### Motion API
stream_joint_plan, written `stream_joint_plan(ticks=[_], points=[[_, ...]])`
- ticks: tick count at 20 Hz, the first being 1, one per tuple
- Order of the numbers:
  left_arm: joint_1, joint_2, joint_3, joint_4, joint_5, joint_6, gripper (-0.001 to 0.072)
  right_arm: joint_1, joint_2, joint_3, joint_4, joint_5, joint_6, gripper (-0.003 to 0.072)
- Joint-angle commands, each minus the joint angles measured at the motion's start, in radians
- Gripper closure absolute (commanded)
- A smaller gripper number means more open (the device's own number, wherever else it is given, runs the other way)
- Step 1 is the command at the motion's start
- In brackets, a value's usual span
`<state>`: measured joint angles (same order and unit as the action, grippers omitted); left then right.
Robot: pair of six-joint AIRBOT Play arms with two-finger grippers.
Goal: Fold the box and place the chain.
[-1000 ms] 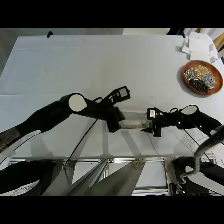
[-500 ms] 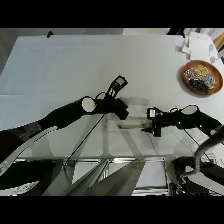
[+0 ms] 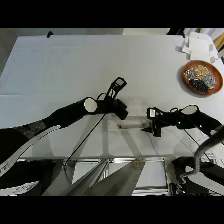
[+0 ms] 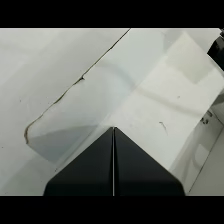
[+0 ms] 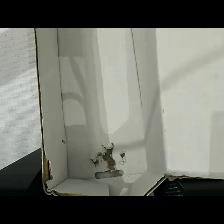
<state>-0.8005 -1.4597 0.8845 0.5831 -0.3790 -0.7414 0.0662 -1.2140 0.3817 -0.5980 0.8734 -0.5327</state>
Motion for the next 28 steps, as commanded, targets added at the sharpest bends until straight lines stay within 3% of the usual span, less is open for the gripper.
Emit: stream_joint_plan(ticks=[1, 6, 10, 16, 23, 28], points=[[0.0, 0.058, 0.0, 0.134, -0.045, 0.0, 0.0708, 0.0, 0.0, 0.0, 0.0, 0.001, 0.0, 0.0392], [0.004, 0.2, 0.0, 0.527, -0.248, -0.016, 0.0708, 0.0, 0.0, 0.0, 0.0, 0.001, 0.0, 0.0392], [0.004, 0.227, 0.0, 0.679, -0.416, -0.021, 0.0707, 0.0, 0.0, 0.0, 0.0, 0.001, 0.0, 0.0392], [0.031, 0.219, -0.025, 0.626, -0.437, 0.132, 0.0702, 0.0, 0.0, 0.0, 0.0, 0.002, 0.0, 0.0392], [0.048, 0.097, -0.039, 0.538, -0.44, 0.207, 0.07, 0.0, 0.0, 0.0, 0.0, 0.001, 0.0, 0.0392], [0.048, 0.072, -0.039, 0.52, -0.44, 0.226, 0.0697, 0.0, 0.0, 0.0, 0.0, 0.002, 0.0, 0.0392]])
